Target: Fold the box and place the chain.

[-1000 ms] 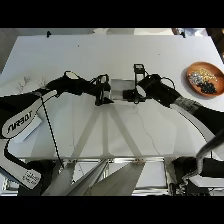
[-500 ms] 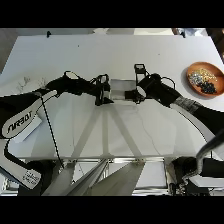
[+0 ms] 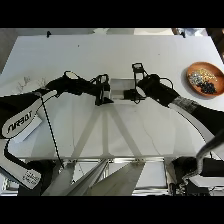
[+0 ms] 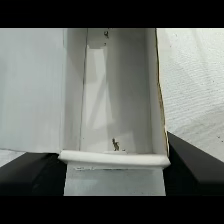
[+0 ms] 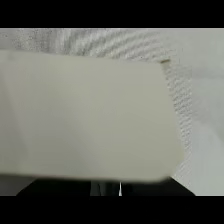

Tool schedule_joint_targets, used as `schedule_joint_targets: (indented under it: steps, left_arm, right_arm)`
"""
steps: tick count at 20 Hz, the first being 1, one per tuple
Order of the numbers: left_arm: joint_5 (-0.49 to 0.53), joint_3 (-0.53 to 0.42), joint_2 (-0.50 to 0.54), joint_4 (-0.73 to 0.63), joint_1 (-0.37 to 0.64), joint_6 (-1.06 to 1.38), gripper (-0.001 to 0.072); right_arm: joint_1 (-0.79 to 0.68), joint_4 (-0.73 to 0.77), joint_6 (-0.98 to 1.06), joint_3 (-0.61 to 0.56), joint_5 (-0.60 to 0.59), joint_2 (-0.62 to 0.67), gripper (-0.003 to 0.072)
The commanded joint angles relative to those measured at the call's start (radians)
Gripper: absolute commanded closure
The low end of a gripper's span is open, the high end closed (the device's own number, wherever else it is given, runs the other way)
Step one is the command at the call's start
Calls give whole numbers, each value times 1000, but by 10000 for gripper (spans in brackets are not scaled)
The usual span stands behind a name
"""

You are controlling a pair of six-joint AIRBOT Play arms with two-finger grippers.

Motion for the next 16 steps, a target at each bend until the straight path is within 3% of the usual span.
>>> schedule_joint_targets:
  steps: [1,2,4,8,9,10,11,16]
  left_arm:
    - [-2,0,0,1,0,1,690]
    - [-1,0,0,1,0,2,690]
    - [-2,0,0,1,0,2,690]
    - [-2,0,0,1,0,2,690]
    - [-2,0,0,1,0,2,690]
    - [-1,0,0,2,0,2,690]
    - [-2,0,0,1,0,2,690]
    - [-2,0,0,1,0,2,690]
  right_arm:
    - [0,10,-6,1,-6,-28,494]
    - [0,9,-6,1,-3,-32,498]
    - [0,8,-6,1,1,-34,678]
    - [0,16,-6,1,18,-32,672]
    - [0,16,-6,1,35,-24,559]
    - [0,16,-7,1,60,-11,343]
    - [-2,16,-7,1,105,8,217]
    - [-32,13,-23,1,217,131,219]
